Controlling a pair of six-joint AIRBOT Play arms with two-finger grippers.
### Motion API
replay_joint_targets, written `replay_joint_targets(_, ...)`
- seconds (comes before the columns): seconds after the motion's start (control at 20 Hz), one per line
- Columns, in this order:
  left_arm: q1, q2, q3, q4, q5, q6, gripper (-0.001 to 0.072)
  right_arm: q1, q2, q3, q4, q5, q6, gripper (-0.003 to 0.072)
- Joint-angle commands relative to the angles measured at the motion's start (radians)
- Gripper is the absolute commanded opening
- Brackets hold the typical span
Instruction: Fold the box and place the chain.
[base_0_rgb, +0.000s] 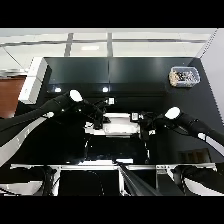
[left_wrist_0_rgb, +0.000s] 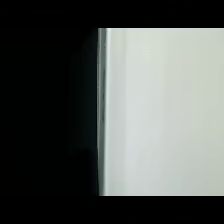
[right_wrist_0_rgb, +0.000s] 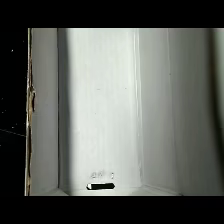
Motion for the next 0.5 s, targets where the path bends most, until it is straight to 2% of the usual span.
replay_joint_targets(0.0,0.001,0.001,0.001,0.0,0.002,0.0,0.0029,0.028,-0.005,0.0,-0.052,-0.026,0.034,0.0682)
replay_joint_targets(0.3,0.001,0.001,0.001,0.0,0.001,0.0,0.0028,0.028,-0.005,0.0,-0.049,-0.031,0.039,0.067)
replay_joint_targets(0.35,0.001,0.001,0.001,0.0,0.001,0.0,0.0029,0.028,-0.005,0.0,-0.05,-0.029,0.039,0.0552)
replay_joint_targets(0.4,0.001,0.001,0.001,0.0,0.001,0.0,0.0028,0.028,-0.005,0.0,-0.05,-0.028,0.039,0.0493)
replay_joint_targets(0.45,0.001,0.001,0.002,0.0,0.0,-0.001,0.003,0.028,-0.005,0.0,-0.051,-0.028,0.039,0.0493)
